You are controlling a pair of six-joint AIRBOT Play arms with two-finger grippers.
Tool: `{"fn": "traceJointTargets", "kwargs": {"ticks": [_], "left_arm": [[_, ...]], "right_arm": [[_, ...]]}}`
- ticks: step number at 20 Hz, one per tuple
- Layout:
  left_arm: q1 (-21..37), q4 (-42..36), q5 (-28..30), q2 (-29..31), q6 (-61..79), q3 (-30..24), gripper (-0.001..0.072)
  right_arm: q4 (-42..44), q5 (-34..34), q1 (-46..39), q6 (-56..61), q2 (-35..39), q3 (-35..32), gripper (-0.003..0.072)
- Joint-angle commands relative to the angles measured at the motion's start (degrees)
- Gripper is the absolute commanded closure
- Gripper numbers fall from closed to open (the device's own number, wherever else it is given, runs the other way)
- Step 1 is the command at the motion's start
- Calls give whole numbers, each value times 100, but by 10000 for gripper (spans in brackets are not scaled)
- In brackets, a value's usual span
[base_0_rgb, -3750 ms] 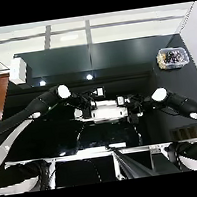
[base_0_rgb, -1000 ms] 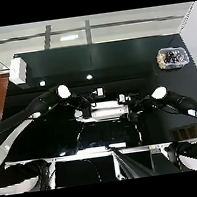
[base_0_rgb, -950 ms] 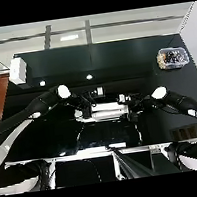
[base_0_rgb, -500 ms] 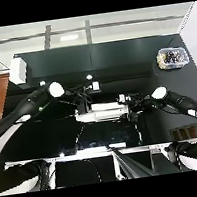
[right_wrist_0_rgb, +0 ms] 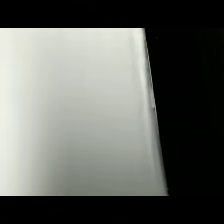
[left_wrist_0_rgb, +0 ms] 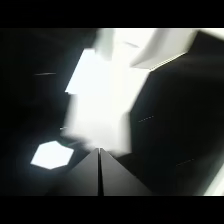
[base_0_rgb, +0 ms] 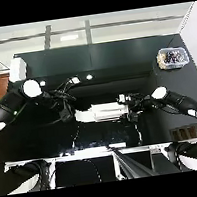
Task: Fold the box and place the chain.
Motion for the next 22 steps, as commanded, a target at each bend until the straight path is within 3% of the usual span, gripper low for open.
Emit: {"fn": "traceJointTargets", "kwargs": {"ticks": [1,5,7,10,13,18,22], "left_arm": [[17,-2848,48,52,96,-612,681],[-72,-4771,1838,52,999,-1443,681],[-87,-4999,2712,50,1158,-1534,681],[-90,-4833,3357,33,1165,-1475,681],[-170,-3936,3180,-214,1158,-1220,682],[-334,-2660,2688,-1001,750,-308,682],[-487,-1440,1578,-1703,140,367,682]], "right_arm": [[2,0,7,0,-2,-2,502],[0,0,7,0,-2,-2,502],[2,0,7,0,-2,-2,501],[2,0,7,0,-2,-2,502],[0,2,7,0,-2,-2,502],[2,2,7,0,-2,-2,502],[2,0,7,0,-2,-2,502]]}}
